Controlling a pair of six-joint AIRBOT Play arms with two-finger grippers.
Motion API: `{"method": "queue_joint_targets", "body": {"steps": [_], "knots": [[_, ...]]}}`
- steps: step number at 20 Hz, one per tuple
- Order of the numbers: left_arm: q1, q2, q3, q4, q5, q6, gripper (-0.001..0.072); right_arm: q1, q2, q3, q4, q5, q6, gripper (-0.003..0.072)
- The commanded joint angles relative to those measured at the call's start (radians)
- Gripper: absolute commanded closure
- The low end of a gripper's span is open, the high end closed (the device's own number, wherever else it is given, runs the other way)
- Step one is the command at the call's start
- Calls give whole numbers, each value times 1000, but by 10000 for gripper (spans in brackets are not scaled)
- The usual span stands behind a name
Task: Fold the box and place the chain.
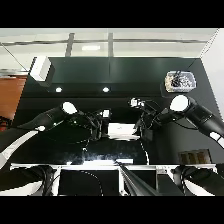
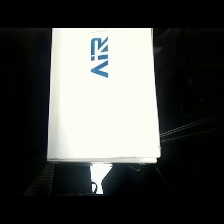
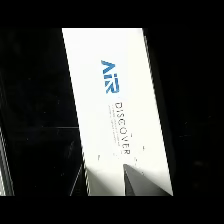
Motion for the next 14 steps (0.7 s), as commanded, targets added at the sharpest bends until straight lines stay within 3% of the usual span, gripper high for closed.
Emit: {"method": "queue_joint_targets", "body": {"steps": [1,7,11,12,13,14], "knots": [[0,0,1,0,0,-1,305,1,0,-18,-3,-18,9,359],[0,0,1,0,0,0,305,-2,17,0,0,19,98,359],[0,0,1,0,0,-1,305,-67,65,38,1,122,329,364],[0,0,1,0,0,-1,305,-89,72,37,4,153,404,439],[0,0,1,0,0,-1,305,-108,73,28,32,184,451,584],[0,0,1,0,0,-1,305,-119,73,7,89,200,466,678]]}}
